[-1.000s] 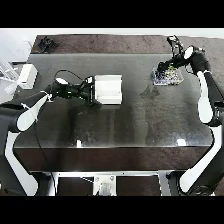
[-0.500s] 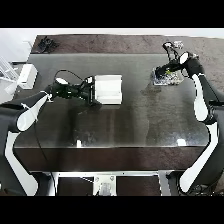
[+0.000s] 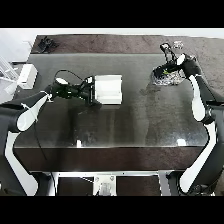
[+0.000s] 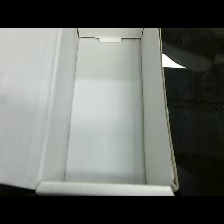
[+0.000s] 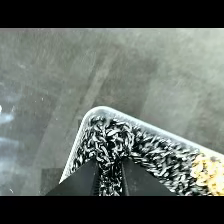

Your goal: Fold the box and place the chain.

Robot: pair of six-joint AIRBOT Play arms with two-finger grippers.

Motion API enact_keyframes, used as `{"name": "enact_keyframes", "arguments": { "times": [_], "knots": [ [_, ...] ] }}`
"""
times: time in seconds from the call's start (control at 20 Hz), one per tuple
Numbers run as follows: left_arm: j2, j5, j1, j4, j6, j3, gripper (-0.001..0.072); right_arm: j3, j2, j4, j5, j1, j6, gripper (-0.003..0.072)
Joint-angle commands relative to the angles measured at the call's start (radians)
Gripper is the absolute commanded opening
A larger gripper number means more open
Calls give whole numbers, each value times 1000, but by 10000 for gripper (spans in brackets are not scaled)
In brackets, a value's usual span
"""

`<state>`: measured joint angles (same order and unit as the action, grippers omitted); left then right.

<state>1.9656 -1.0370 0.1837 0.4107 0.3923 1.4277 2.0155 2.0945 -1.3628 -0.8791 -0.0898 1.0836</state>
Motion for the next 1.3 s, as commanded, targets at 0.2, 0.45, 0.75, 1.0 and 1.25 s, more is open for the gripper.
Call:
{"name": "enact_keyframes", "arguments": {
  "times": [0.2,0.45,0.75,1.0,1.25],
  "knots": [
    [0,0,0,0,0,0,511,1,-142,-38,-23,2,76,11],
    [0,0,0,0,0,0,511,1,-292,-43,-163,11,96,11],
    [0,0,0,0,0,0,511,1,-537,-43,-169,106,117,10],
    [0,0,0,0,0,0,511,1,-696,-43,-169,218,117,10],
    [0,0,0,0,0,0,511,1,-753,-42,-170,333,118,10]
  ]
}}
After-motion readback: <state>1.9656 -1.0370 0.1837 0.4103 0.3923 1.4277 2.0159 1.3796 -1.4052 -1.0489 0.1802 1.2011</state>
